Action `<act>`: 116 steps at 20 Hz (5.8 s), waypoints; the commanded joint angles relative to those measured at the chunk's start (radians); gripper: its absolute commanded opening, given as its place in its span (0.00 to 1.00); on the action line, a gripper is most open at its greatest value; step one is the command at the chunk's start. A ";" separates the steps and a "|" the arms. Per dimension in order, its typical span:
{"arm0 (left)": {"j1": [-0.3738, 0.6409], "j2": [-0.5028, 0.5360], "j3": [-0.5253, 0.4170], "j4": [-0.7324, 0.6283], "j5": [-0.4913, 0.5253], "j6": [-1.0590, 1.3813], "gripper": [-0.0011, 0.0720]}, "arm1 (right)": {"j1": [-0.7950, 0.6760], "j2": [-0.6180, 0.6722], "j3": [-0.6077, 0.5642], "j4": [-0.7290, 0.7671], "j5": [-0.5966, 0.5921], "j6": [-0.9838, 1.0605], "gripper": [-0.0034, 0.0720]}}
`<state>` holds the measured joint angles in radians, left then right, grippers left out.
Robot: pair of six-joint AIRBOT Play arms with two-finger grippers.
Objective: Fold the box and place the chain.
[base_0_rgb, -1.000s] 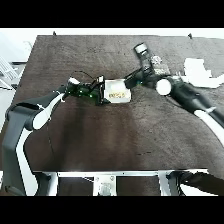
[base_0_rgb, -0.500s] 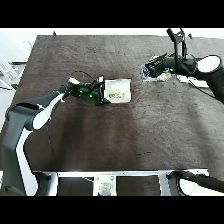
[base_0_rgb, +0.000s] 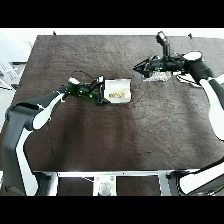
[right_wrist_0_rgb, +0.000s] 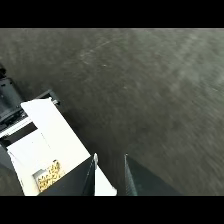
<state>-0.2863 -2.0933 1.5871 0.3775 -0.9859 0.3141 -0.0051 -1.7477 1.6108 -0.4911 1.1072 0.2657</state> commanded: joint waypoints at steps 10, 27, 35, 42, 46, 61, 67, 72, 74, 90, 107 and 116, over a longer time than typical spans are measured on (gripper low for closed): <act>0.001 -0.001 0.000 0.000 0.001 0.000 0.59 | 0.110 -0.169 0.159 -0.216 0.023 -0.012 0.34; 0.001 -0.001 0.000 0.000 0.001 0.000 0.59 | 0.172 -0.123 0.189 -0.276 0.212 -0.013 0.43; 0.001 -0.001 0.000 0.000 0.001 0.000 0.59 | 0.172 -0.142 0.188 -0.280 0.176 -0.016 0.47; 0.001 -0.001 0.000 0.000 0.001 0.000 0.59 | 0.172 -0.143 0.188 -0.280 0.191 -0.015 0.55; 0.001 -0.001 0.000 0.000 0.001 0.000 0.59 | 0.172 -0.143 0.164 -0.280 0.215 -0.013 0.53; 0.001 -0.001 0.000 0.000 0.001 0.000 0.59 | 0.219 -0.143 0.126 -0.278 0.270 -0.013 0.41; 0.001 -0.001 0.000 0.000 0.001 0.000 0.59 | 0.209 -0.143 0.119 -0.307 0.181 -0.013 0.41; 0.001 -0.001 0.000 0.000 0.001 0.000 0.59 | 0.209 -0.143 0.117 -0.307 0.157 -0.012 0.41; 0.001 -0.001 0.000 0.000 0.001 0.000 0.59 | 0.209 -0.143 0.107 -0.307 0.157 -0.011 0.41; 0.001 -0.001 0.000 0.000 0.001 0.000 0.59 | 0.226 -0.141 0.075 -0.306 0.071 -0.005 0.41; 0.001 -0.001 0.000 0.000 0.001 0.000 0.59 | 0.227 -0.142 0.020 -0.306 0.083 -0.005 0.41; 0.001 -0.001 0.000 0.000 0.001 0.000 0.59 | 0.225 -0.142 0.008 -0.302 0.124 -0.005 0.64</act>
<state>-0.2852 -2.0933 1.5871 0.3786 -0.9855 0.3161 0.2203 -1.8885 1.6211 -0.7925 1.2194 0.2600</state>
